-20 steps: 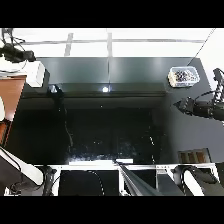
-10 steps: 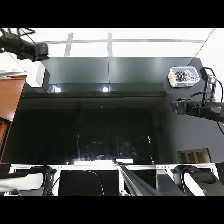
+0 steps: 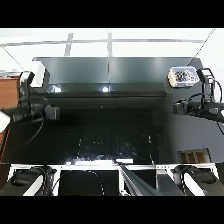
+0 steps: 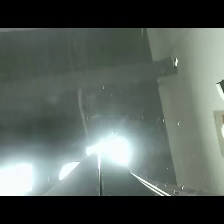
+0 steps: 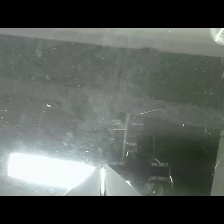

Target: Fold the box and place the chain.

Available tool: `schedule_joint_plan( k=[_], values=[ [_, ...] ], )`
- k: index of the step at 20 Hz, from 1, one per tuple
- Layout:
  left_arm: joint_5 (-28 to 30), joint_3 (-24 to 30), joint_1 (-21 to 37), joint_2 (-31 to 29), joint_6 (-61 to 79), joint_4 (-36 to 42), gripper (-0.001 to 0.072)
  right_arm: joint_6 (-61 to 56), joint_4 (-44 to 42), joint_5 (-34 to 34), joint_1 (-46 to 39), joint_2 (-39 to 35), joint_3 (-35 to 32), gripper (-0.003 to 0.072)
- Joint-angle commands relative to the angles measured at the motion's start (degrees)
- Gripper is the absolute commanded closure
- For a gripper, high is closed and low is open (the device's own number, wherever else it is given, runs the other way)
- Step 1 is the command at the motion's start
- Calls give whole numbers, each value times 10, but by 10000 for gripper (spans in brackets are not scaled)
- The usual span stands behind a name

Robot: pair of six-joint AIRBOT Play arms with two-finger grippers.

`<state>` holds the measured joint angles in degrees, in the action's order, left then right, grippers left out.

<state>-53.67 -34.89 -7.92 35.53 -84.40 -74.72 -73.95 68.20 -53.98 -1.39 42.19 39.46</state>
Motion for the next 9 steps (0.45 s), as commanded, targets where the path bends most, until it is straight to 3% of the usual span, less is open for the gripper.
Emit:
schedule_joint_plan(
  k=[1, 9],
  values=[
    [10, 70, 1, -105, 0, 0, 681, 0, 4, 1, 1, 0, 0, 671],
    [10, 70, 1, -128, 0, 2, 681, 0, 4, 1, 1, 0, 0, 671]
  ],
)
